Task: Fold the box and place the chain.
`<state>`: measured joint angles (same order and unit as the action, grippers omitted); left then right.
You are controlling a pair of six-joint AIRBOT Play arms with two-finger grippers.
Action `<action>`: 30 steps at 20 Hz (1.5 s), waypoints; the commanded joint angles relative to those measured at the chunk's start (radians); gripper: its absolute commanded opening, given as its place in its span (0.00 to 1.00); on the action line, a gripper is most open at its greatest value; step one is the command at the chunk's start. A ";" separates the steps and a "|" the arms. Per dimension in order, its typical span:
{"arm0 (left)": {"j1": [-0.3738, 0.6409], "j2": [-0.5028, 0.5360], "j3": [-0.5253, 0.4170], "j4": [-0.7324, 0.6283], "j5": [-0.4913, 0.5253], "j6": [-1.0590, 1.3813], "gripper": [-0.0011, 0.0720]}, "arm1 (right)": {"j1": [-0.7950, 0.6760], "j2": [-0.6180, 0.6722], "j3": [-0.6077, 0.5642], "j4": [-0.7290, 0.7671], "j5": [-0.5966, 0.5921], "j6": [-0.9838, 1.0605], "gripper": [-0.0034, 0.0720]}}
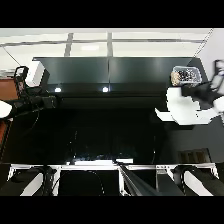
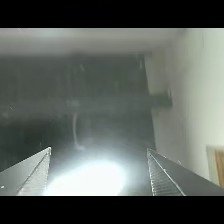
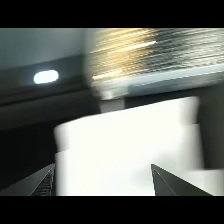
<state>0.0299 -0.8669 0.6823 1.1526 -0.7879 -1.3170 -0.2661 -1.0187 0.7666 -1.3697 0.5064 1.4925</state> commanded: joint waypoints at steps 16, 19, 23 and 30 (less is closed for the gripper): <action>-0.014 -0.031 0.075 0.120 -0.080 -0.265 0.99 | -0.616 -0.595 0.449 0.371 0.690 -0.682 1.00; -0.014 -0.031 0.075 0.117 -0.080 -0.265 0.99 | -0.591 -0.595 0.476 0.366 0.729 -0.689 0.58; -0.014 -0.031 0.075 0.117 -0.082 -0.265 0.99 | -0.587 -0.595 0.480 0.402 0.867 -0.685 0.06; -0.015 -0.031 0.075 0.117 -0.087 -0.260 0.99 | -0.443 -0.452 0.368 0.574 0.917 -0.659 0.06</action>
